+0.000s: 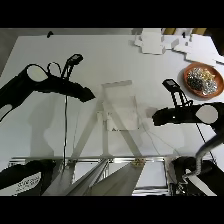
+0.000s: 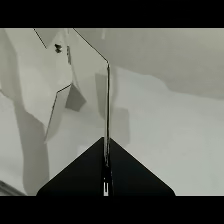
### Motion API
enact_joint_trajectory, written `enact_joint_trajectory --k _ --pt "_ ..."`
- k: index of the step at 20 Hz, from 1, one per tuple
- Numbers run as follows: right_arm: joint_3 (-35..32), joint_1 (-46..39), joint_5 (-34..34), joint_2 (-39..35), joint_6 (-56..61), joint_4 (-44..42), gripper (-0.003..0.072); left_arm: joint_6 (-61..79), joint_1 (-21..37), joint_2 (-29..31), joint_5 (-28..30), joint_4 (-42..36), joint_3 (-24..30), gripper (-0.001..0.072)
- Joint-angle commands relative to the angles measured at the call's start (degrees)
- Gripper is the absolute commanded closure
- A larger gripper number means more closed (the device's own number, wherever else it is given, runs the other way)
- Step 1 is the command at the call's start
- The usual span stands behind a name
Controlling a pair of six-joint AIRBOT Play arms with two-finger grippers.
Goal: Fold the box and place the chain.
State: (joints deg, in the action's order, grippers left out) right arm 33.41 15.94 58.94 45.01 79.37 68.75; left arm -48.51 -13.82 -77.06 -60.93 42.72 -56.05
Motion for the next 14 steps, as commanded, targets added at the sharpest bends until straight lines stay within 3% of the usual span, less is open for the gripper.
enact_joint_trajectory --k 1,7,14 --pt "-0.04 0.66 0.13 -0.04 0.42 -0.24 0.0665 19.43 3.1 -8.55 -6.84 -18.88 -0.02 0.0246" --pt "-0.04 0.66 0.24 -0.04 1.05 -0.26 0.0665 33.4 1.68 -19.76 -12.61 -28.35 -0.26 0.0248" --pt "-0.02 0.66 0.72 -0.04 1.84 -0.28 0.0665 40.87 -5.84 -23.76 -11.47 -31.95 -1.46 0.0261"
